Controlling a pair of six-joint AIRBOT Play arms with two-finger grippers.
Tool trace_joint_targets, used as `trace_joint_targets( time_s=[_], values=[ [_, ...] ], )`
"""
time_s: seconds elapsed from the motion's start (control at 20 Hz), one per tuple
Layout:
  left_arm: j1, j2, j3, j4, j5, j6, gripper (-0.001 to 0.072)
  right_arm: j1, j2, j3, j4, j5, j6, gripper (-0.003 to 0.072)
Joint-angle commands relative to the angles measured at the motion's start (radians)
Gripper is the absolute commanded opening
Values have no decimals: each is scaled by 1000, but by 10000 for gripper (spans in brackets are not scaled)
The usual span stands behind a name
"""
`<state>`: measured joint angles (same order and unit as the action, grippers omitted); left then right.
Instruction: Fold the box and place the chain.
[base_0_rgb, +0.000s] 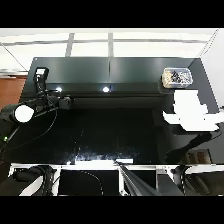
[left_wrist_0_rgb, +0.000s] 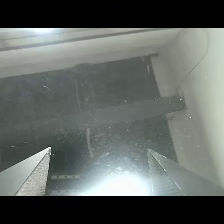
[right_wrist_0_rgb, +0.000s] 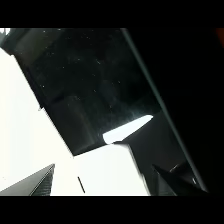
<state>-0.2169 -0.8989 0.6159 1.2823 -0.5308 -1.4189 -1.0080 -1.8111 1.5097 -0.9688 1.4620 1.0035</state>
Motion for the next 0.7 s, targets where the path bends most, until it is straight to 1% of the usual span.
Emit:
trace_joint_targets(
  time_s=[0.0,0.05,0.1,0.2,0.25,0.3,0.35,0.5,0.65],
  values=[
    [0,-1,1,-15,5,-3,701,50,-70,60,-36,64,-6,711],
    [0,-1,1,-15,5,-3,701,55,-70,60,-39,80,-2,644],
    [0,-1,1,-15,5,-3,701,55,-70,60,-38,88,22,499],
    [0,-1,1,-15,2,-3,701,55,-61,52,-40,105,72,344],
    [0,-1,1,-15,0,-3,701,60,-42,35,-51,105,73,177],
    [0,-1,1,-15,-1,-3,701,66,-15,11,-75,104,72,88],
    [0,-1,1,-16,0,-3,701,69,14,-18,-88,104,70,19],
    [0,-1,1,-15,16,-2,701,74,140,-159,-58,82,58,17],
    [0,-1,1,-16,38,-3,701,117,304,-361,33,40,32,17]
  ],
)
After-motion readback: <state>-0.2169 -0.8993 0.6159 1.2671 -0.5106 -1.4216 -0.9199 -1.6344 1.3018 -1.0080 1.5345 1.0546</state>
